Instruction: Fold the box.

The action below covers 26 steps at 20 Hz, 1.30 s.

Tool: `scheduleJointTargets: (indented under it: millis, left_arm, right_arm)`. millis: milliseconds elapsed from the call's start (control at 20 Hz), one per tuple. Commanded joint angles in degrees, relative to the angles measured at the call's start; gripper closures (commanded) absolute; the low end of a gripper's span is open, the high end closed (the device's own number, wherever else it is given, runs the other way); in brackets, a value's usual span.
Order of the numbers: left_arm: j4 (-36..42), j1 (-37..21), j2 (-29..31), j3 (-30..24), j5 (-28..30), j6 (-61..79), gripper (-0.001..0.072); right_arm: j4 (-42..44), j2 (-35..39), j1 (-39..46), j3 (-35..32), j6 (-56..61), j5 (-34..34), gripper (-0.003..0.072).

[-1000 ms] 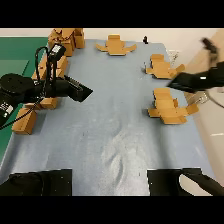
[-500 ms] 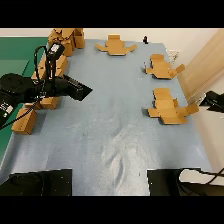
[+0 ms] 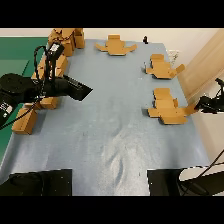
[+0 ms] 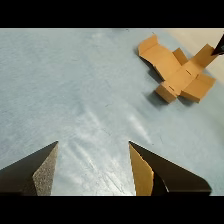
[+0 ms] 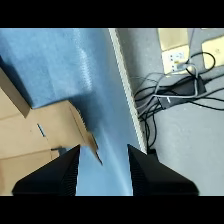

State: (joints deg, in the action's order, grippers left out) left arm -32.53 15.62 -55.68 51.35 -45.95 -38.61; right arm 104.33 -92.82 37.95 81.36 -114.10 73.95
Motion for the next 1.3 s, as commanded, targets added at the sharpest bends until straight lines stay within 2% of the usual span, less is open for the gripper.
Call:
scheduleJointTargets:
  millis: [0, 100, 150, 200, 350, 500, 600, 700, 800, 900, 1000, 1100, 1250]
  left_arm:
    - [-0.1, 0.0, 0.0, 0.0, -0.1, 0.0, 0.0022]
    - [0.0, 0.0, 0.0, 0.0, -0.2, 0.0, 0.0022]
    - [0.0, 0.0, 0.0, 0.0, -0.6, -0.1, 0.0022]
    - [0.0, 0.0, 0.0, 0.0, -1.4, -0.4, 0.0022]
    - [0.0, 0.0, 0.0, 0.0, -2.6, -0.5, 0.0022]
    - [0.0, 0.0, 0.1, 0.2, -2.6, -3.8, 0.0022]
    - [0.0, 0.0, 0.1, 0.2, -2.6, -6.3, 0.0022]
    - [0.0, -1.1, 0.1, 0.2, -3.1, -10.5, 0.0022]
    - [0.0, -3.5, 0.1, 0.2, -5.1, -12.5, 0.0022]
    - [0.0, -6.8, 0.1, 0.2, -5.6, -12.5, 0.0022]
    - [0.0, -10.8, 0.1, 0.2, -5.7, -12.5, 0.0022]
    - [0.0, -14.5, 0.1, 0.2, -6.6, -12.5, 0.0022]
    - [-0.1, -18.7, 0.1, 0.2, -8.9, -12.4, 0.0022]
  right_arm:
    - [3.1, -3.9, -0.6, 2.0, -1.9, -0.5, 0.0218]
    - [4.2, -5.4, -1.3, 2.0, -1.9, 0.3, 0.0238]
    - [4.6, -6.0, -1.7, 2.0, -1.9, 0.9, 0.0424]
    - [4.2, -6.1, -2.3, 2.0, -1.9, 1.7, 0.0674]
    - [4.2, -3.6, -3.9, 2.0, 1.3, 3.8, 0.0681]
    - [5.0, 3.8, -7.5, 2.0, 6.3, 9.2, 0.0681]
    - [11.1, 10.1, -11.2, 2.0, 9.9, 15.4, 0.0681]
    - [19.1, 17.1, -16.4, 2.0, 13.3, 17.8, 0.0681]
    - [25.7, 24.0, -22.6, 2.0, 16.1, 15.1, 0.0681]
    - [31.0, 29.0, -28.8, 2.0, 18.3, 9.2, 0.0682]
    - [31.2, 31.2, -34.2, 0.4, 20.8, 5.1, 0.0682]
    - [31.1, 32.2, -39.6, -6.6, 20.9, 0.7, 0.0682]
    - [31.2, 32.1, -48.6, -21.2, 15.5, -12.7, 0.0682]
